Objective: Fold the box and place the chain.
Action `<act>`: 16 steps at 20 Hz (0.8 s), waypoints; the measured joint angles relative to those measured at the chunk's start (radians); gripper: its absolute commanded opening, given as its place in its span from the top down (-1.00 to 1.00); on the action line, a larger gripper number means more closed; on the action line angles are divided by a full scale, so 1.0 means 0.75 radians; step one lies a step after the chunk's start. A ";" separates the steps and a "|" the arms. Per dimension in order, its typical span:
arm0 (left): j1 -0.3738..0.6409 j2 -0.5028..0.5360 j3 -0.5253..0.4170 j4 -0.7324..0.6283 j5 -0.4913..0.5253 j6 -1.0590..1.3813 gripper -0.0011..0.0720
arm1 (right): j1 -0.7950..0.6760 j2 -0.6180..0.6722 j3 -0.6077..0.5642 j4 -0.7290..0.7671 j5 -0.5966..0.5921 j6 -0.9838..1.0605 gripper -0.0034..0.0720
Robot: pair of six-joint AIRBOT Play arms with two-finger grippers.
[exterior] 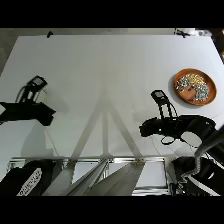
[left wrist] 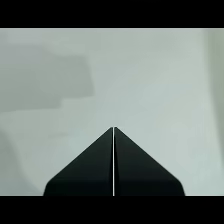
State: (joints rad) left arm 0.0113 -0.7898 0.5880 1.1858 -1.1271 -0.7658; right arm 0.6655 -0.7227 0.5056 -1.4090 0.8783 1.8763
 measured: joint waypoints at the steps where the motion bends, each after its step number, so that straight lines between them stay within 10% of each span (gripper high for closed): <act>1: -0.057 -0.011 -0.009 -0.005 -0.020 -0.009 0.96 | 0.000 0.000 0.000 -0.003 0.009 0.001 0.88; 16: -0.312 -0.202 -0.031 -0.035 -0.072 -0.206 0.93 | 0.000 0.000 0.000 0.095 0.509 0.152 0.88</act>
State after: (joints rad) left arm -0.2230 -0.9413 0.5652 1.1599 -1.1812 -0.9203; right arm 0.6655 -0.7227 0.5056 -1.3376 1.2602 1.9900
